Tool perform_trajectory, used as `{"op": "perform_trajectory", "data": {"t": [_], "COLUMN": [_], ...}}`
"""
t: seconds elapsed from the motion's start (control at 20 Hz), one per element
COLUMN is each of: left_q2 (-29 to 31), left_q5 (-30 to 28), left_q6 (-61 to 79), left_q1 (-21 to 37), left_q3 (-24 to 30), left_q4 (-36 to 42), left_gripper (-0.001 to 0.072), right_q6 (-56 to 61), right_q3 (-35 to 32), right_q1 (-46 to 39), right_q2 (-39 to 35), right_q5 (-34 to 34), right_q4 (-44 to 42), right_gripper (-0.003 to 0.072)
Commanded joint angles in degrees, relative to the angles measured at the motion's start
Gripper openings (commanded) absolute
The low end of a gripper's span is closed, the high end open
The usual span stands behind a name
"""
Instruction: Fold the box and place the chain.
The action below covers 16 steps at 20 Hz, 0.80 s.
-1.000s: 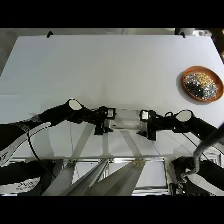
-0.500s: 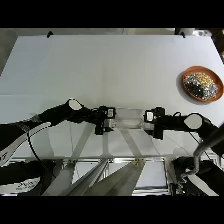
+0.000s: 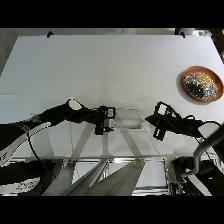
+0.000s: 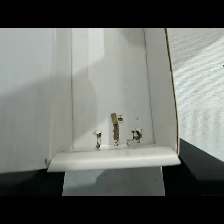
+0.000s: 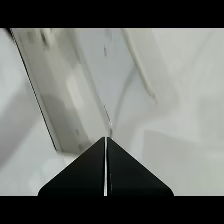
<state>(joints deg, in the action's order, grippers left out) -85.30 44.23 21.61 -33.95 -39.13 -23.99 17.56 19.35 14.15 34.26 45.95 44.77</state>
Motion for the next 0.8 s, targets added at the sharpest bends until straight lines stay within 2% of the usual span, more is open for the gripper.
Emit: {"op": "perform_trajectory", "data": {"t": [0.0,0.3,0.5,0.75], "left_q2": [0.0,0.0,0.0,0.0], "left_q5": [0.2,0.2,0.2,0.2], "left_q6": [0.0,0.0,0.0,0.0], "left_q1": [0.0,0.0,0.0,0.0], "left_q3": [0.0,0.0,0.0,0.0], "left_q4": [0.0,0.0,0.0,0.0], "left_gripper": [0.0338,0.0338,0.0338,0.0338], "right_q6": [0.4,1.0,0.3,0.0], "right_q3": [0.0,0.0,0.0,0.0], "right_q1": [0.1,0.1,0.1,0.0], "right_q2": [0.0,16.9,26.1,27.0], "right_q5": [-3.5,-18.3,-18.0,-17.4], "right_q4": [-16.3,-21.6,-22.3,-22.1], "right_gripper": [0.0015,0.0011,0.0011,0.0012]}}
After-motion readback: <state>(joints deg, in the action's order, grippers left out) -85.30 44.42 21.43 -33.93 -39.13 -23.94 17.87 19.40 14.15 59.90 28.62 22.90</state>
